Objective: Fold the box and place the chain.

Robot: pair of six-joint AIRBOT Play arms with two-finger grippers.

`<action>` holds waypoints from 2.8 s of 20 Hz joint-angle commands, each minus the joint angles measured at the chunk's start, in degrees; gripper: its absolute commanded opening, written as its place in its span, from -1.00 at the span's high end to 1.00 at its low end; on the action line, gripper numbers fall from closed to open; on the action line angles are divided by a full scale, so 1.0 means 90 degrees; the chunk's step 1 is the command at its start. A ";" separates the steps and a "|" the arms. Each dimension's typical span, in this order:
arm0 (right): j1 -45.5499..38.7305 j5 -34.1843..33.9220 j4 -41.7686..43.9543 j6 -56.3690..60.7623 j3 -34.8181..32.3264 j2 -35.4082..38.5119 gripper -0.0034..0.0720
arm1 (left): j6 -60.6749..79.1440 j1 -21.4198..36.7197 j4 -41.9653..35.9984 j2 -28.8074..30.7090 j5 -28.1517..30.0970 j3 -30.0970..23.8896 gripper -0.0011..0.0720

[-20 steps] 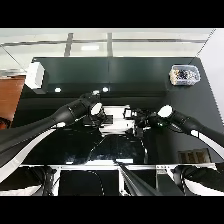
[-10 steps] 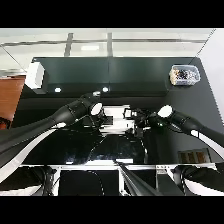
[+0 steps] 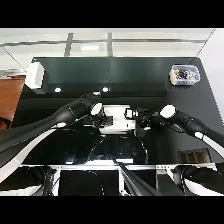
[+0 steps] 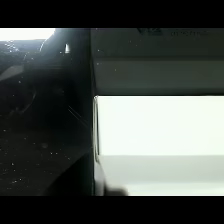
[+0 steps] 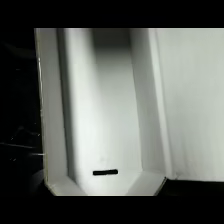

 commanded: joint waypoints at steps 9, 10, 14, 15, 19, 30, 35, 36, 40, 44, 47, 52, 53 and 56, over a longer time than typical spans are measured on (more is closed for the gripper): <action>-0.0136 0.0202 0.0114 -0.0005 0.0000 0.0243 0.28 | 0.0058 0.0000 0.0051 0.0000 -0.0002 0.0007 0.91; -0.0107 0.0197 0.0406 -0.0019 0.0000 0.0177 0.28 | 0.0058 0.0000 0.0051 0.0000 0.0000 0.0007 0.91; 0.0189 -0.0129 0.1258 -0.0049 0.0000 -0.0185 0.28 | 0.0058 0.0000 0.0051 0.0000 0.0000 0.0007 0.91; 0.0202 -0.0270 0.1270 -0.0044 0.0000 -0.0262 0.28 | 0.0056 0.0000 0.0053 0.0000 0.0000 0.0007 0.91; 0.0192 -0.0126 0.1270 0.0083 0.0000 -0.0301 0.28 | 0.0056 0.0000 0.0051 0.0000 -0.0005 0.0007 0.91; -0.0070 0.0471 0.0301 0.2744 0.0114 0.0163 0.87 | 0.0056 0.0000 0.0051 0.0000 -0.0007 0.0007 0.91; -0.2244 0.1749 -0.2679 0.7759 0.0629 0.1370 0.87 | 0.0056 0.0000 0.0053 0.0000 -0.0005 0.0007 0.91; -0.2863 0.1792 -0.2863 0.8412 0.0568 0.1348 0.87 | 0.0056 0.0000 0.0051 0.0000 -0.0005 0.0007 0.91; -0.4585 0.2268 -0.0724 0.8371 -0.0138 0.0634 0.87 | 0.0056 0.0000 0.0053 0.0000 -0.0005 0.0007 0.91; -0.3878 0.2693 0.0459 0.7553 -0.0369 -0.0748 0.87 | 0.0056 0.0000 0.0053 0.0000 -0.0005 0.0007 0.91; -0.2861 0.2650 0.1644 0.6659 -0.0333 -0.1224 0.87 | 0.0056 0.0000 0.0051 0.0000 -0.0005 0.0007 0.91; -0.2327 0.3429 0.1348 0.6484 0.0692 -0.1224 -0.04 | 0.0056 0.0000 0.0053 0.0000 -0.0005 0.0007 0.91; -0.2307 0.3558 0.1343 0.6518 0.0833 -0.1224 -0.57 | 0.0056 0.0000 0.0053 0.0000 -0.0002 0.0007 0.91; -0.2106 0.3531 0.1343 0.6715 0.1022 -0.1224 -0.52 | 0.0056 0.0000 0.0053 0.0000 -0.0002 0.0007 0.91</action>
